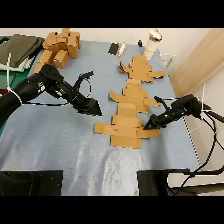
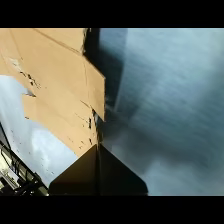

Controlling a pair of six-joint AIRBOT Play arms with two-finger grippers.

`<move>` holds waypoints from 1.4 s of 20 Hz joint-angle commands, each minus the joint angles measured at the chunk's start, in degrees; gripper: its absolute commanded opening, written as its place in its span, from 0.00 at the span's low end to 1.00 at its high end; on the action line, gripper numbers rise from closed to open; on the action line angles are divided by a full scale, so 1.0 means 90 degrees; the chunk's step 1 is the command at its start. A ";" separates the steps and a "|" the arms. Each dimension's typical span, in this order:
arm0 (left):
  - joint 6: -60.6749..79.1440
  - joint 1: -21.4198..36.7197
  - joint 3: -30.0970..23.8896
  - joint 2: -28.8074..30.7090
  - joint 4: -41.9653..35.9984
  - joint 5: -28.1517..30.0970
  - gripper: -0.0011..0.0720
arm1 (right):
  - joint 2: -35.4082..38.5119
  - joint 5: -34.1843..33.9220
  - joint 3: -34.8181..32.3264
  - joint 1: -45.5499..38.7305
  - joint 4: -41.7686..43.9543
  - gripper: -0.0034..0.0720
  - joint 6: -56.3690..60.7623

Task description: Fold the box.

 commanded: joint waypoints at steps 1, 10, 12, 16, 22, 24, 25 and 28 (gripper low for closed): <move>0.0119 0.0070 -0.0141 -0.0100 0.0005 -0.0010 0.75 | -0.0002 0.0148 0.0002 0.0495 0.0444 0.05 -0.0364; 0.0228 0.0253 -0.0600 -0.0104 -0.0114 -0.0005 0.75 | -0.0002 0.0529 0.0000 0.0794 -0.0867 0.59 0.0945; 0.0236 0.0253 -0.0600 -0.0104 -0.0114 -0.0007 0.75 | -0.0002 0.0316 0.0002 0.0760 -0.1003 0.59 0.1115; 0.0253 0.0253 -0.0600 -0.0104 -0.0114 -0.0024 0.75 | 0.0024 0.0189 -0.0007 0.0471 -0.0957 0.59 0.1336; 0.0372 0.0253 -0.0600 -0.0104 -0.0136 -0.0022 0.75 | 0.0049 0.0452 -0.0726 0.0342 0.0646 0.39 0.0765; 0.0442 0.0253 -0.0600 -0.0107 -0.0138 -0.0002 0.75 | 0.0049 0.0794 -0.0792 0.0476 0.0724 0.32 0.0675; 0.0534 0.0253 -0.0600 -0.0107 -0.0138 0.0002 0.75 | 0.0051 0.0848 -0.0792 0.0539 0.0801 0.20 0.0529; 0.0741 0.0253 -0.0600 -0.0107 -0.0134 0.0134 0.75 | 0.0053 0.0821 -0.0818 0.0860 0.1134 0.05 -0.0104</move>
